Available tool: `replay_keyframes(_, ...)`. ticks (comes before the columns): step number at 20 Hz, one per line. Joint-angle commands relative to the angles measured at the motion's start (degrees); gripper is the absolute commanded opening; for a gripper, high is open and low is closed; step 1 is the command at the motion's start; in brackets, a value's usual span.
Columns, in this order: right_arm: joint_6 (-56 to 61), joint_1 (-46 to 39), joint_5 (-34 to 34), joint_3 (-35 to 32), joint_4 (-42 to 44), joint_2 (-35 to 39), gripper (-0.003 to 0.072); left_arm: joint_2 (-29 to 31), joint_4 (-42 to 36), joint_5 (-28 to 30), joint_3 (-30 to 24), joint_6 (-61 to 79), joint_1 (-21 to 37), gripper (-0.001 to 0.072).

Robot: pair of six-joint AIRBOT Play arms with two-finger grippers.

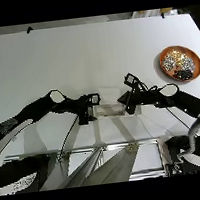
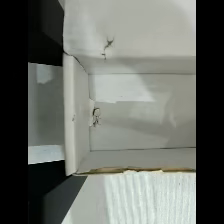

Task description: Fold the box and place the chain.

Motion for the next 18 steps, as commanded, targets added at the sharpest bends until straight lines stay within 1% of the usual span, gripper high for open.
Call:
replay_keyframes(1,0.0,0.0,2.3,0.0,-7.2,5.1,0.0018,-0.1,0.2,0.0,0.0,-0.3,0.0,0.0109)
replay_keyframes(5,0.8,0.0,5.4,0.0,-28.5,13.0,0.0018,-0.1,0.2,-0.1,0.0,-0.3,0.0,0.0109)
replay_keyframes(6,3.2,0.0,5.5,0.0,-31.6,13.8,0.0019,-0.1,0.2,-0.1,0.0,-0.3,0.0,0.0109)
replay_keyframes(8,4.0,0.0,5.9,0.0,-36.1,13.6,0.0025,-0.1,0.2,0.0,0.0,-0.3,0.0,0.0109)
replay_keyframes(9,4.0,0.0,6.2,0.0,-38.2,13.2,0.0092,-0.1,0.2,-0.1,0.0,-0.3,0.0,0.0109)
replay_keyframes(10,4.0,0.0,6.4,0.0,-40.1,12.7,0.0142,-0.1,0.2,-0.1,0.0,-0.3,0.0,0.0109)
replay_keyframes(11,3.3,0.0,6.5,0.0,-40.3,12.0,0.0150,-0.1,0.2,0.0,0.0,-0.3,0.0,0.0109)
replay_keyframes(12,0.5,0.0,6.5,0.0,-38.8,11.1,0.0182,-0.1,0.2,0.0,0.0,-0.3,0.0,0.0109)
replay_keyframes(15,-8.7,0.0,5.7,0.0,-28.2,6.4,0.0183,-0.1,0.2,0.0,0.0,-0.3,0.0,0.0109)
replay_keyframes(18,-10.0,0.0,2.9,0.0,-21.6,1.3,0.0183,-0.1,0.2,-0.1,0.0,-0.3,0.0,0.0109)
